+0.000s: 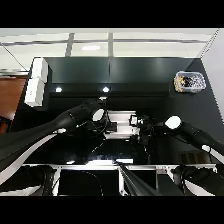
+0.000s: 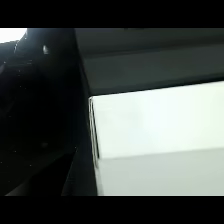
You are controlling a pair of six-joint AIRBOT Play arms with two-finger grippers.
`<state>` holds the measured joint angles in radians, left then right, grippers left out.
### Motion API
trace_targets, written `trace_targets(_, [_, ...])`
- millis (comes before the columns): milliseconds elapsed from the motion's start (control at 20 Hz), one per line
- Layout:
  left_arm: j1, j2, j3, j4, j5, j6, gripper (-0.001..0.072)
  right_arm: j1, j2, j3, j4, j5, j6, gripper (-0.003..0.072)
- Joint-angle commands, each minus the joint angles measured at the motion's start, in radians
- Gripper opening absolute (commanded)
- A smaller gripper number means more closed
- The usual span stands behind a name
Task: Fold the box and place the chain.
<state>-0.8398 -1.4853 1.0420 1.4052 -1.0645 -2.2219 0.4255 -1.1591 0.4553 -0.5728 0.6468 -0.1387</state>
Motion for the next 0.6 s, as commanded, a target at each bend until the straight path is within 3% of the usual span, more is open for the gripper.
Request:
trace_targets(0, [-0.006, -0.019, 0.005, 0.001, -0.003, -0.038, 0.0328, 0.001, 0.000, 0.000, 0.000, 0.004, 0.000, 0.0422])
trace_targets(250, [-0.006, -0.020, 0.005, 0.001, 0.030, -0.064, 0.0328, 0.001, 0.000, 0.000, 0.000, 0.004, 0.000, 0.0422])
trace_targets(350, [-0.006, -0.020, 0.005, 0.004, 0.032, -0.064, 0.0276, 0.001, 0.000, 0.000, 0.000, 0.005, 0.000, 0.0423])
trace_targets(550, [-0.006, -0.020, 0.005, 0.004, 0.034, -0.064, 0.0275, 0.001, 0.000, 0.000, 0.000, 0.005, 0.000, 0.0422])
